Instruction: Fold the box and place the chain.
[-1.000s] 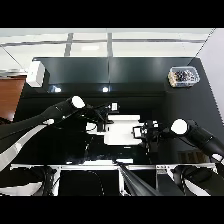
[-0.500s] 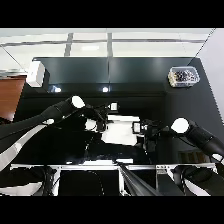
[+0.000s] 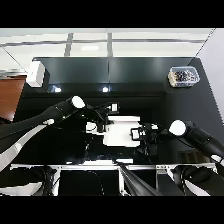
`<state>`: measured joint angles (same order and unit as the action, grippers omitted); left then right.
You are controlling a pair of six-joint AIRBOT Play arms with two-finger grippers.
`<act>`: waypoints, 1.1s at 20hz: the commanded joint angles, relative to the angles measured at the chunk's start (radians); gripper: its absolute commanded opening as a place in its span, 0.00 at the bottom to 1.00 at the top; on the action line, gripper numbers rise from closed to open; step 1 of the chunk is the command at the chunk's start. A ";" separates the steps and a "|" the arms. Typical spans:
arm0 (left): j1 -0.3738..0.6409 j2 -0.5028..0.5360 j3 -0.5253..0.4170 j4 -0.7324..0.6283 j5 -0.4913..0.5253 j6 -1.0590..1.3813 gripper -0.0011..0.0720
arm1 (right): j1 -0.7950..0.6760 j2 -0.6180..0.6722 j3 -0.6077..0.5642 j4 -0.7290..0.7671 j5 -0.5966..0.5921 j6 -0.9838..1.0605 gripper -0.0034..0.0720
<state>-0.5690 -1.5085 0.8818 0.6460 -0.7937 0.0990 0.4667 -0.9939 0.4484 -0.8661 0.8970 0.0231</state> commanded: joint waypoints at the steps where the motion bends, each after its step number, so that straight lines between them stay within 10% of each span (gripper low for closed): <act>1: 0.000 0.000 0.000 0.000 0.003 0.002 0.04 | 0.013 -0.001 0.000 -0.037 -0.055 -0.001 0.99; 22: 0.000 -0.001 0.000 0.000 0.004 0.002 0.04 | 0.013 -0.002 -0.027 0.002 -0.152 0.003 0.99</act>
<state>-0.5690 -1.5089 0.8818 0.6460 -0.7883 0.1009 0.4789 -0.9962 0.4259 -0.9195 0.7795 0.0223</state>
